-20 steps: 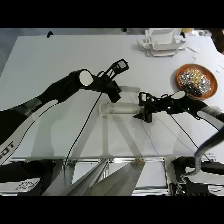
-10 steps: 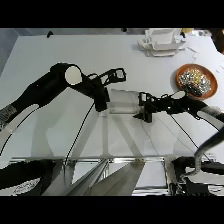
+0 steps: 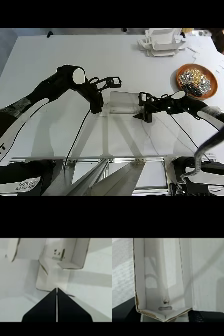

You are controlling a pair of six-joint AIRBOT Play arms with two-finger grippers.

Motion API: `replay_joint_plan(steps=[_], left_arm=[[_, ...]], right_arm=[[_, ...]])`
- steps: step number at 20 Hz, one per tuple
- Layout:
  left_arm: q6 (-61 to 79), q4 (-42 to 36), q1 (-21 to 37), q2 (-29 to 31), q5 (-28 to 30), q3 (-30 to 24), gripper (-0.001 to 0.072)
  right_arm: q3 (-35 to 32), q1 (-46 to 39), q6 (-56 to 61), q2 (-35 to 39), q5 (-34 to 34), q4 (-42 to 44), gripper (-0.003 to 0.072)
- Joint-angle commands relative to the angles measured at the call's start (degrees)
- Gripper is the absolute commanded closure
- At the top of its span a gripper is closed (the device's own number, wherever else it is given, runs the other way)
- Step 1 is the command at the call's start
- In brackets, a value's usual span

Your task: Fold the box and place the chain.

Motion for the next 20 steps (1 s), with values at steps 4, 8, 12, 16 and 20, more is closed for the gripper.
replay_joint_plan(steps=[4,8,12,16,20], left_arm=[[8.4,0.0,2.0,-1.9,-0.3,-1.8,0.0698],[19.8,-2.2,1.9,-1.9,0.4,-4.9,0.0551],[30.1,-6.3,1.7,-1.8,3.6,-5.0,0.0541],[35.5,-7.4,1.7,-1.8,6.8,-5.0,0.0475],[35.4,-7.5,1.2,-2.4,7.5,-5.0,0.0475]], right_arm=[[0.0,0.0,0.0,0.0,0.0,0.0,0.0280],[0.0,0.0,0.0,0.0,0.0,0.0,0.0280],[0.0,0.0,0.0,0.0,0.0,0.0,0.0280],[0.0,0.0,0.0,0.0,0.0,0.0,0.0280],[0.0,0.0,0.0,0.0,0.0,0.0,0.0280]])
